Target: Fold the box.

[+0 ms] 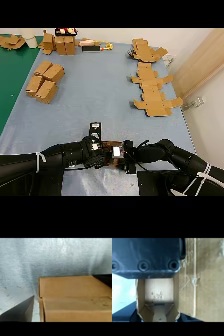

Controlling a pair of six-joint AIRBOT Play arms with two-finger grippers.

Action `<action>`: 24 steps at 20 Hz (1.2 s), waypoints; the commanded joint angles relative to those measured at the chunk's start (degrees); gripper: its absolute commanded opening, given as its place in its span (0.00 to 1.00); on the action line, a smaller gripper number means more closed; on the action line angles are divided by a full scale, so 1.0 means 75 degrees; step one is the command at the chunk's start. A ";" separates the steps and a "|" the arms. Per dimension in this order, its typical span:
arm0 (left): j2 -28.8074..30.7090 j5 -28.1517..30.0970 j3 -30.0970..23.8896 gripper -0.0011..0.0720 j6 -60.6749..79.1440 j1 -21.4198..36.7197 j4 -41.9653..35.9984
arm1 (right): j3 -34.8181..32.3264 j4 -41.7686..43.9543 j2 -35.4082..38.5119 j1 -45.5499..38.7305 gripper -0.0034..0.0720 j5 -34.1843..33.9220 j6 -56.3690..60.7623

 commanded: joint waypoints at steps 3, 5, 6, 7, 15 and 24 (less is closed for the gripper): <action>0.0373 -0.0635 -0.0003 0.68 -0.0061 0.0006 0.0087 | 0.0009 -0.0003 -0.0003 -0.0003 0.62 0.0000 0.0003; 0.0635 -0.0740 -0.0003 0.68 -0.0085 0.0006 0.0184 | 0.0009 -0.0003 -0.0003 -0.0003 0.62 0.0000 0.0003; 0.0766 -0.0749 -0.0003 0.68 -0.0131 0.0006 0.0230 | 0.0009 -0.0003 -0.0003 -0.0003 0.62 0.0000 0.0003; 0.0901 -0.0743 -0.0003 0.68 -0.0221 0.0006 0.0286 | 0.0009 -0.0003 -0.0003 -0.0003 0.62 0.0000 0.0003; 0.1259 -0.0691 -0.0003 0.64 -0.0595 0.0289 0.0673 | 0.0009 0.0000 -0.0003 -0.0003 0.62 -0.0003 0.0003; 0.1792 -0.1323 -0.0006 0.07 -0.0595 0.0484 0.0965 | 0.0009 -0.0003 -0.0003 -0.0003 0.62 -0.0012 0.0003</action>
